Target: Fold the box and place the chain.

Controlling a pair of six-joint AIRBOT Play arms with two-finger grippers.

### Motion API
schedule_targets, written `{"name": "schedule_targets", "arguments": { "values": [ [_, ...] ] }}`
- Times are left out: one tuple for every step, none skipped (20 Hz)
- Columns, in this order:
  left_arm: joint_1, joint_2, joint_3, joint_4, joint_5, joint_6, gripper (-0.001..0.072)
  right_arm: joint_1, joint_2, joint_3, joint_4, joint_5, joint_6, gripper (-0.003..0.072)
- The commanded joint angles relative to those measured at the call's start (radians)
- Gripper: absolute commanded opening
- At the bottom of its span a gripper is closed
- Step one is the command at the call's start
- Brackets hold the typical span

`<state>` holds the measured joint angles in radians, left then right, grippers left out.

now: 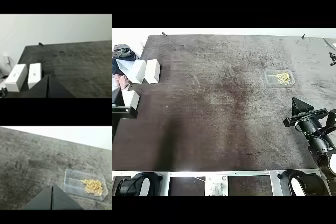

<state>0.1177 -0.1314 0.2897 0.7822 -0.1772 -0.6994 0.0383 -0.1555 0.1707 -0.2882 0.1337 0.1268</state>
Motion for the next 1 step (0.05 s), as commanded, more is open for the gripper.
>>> {"name": "schedule_targets", "arguments": {
  "values": [
    [-0.001,0.038,-0.040,0.000,-0.026,-0.006,0.0012,0.000,0.000,0.000,0.000,0.000,0.000,0.0016]
  ]
}}
